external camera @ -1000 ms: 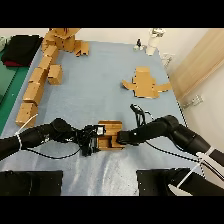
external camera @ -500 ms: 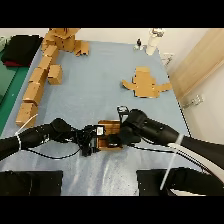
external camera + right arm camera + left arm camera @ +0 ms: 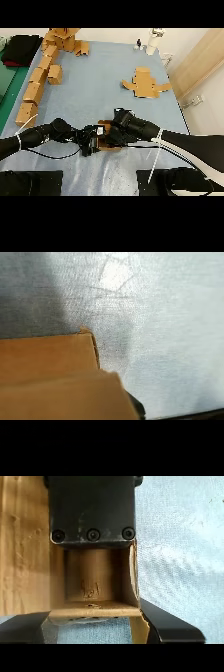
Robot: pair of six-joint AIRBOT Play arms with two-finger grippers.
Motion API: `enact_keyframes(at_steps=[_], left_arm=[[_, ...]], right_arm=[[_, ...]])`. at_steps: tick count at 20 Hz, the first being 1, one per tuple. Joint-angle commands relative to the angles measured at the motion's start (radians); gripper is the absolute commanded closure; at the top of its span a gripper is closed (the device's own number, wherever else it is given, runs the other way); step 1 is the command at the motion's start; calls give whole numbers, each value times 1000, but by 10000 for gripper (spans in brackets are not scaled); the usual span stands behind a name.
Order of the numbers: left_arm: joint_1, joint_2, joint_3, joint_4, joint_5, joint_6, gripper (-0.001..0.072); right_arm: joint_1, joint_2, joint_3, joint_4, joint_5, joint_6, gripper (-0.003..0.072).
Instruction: Fold the box.
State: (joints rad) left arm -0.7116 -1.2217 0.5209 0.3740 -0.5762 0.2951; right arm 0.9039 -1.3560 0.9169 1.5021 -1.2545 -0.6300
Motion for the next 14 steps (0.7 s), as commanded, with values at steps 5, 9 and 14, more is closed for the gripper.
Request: enact_keyframes(at_steps=[5,9,14], left_arm=[[1,0,1,0,0,1,239],[1,0,1,0,0,1,239],[1,0,1,0,0,1,239]], right_arm=[[4,-2,2,2,-39,-3,359],[4,54,2,39,-71,-10,341],[-1,141,3,40,-71,-4,341]])
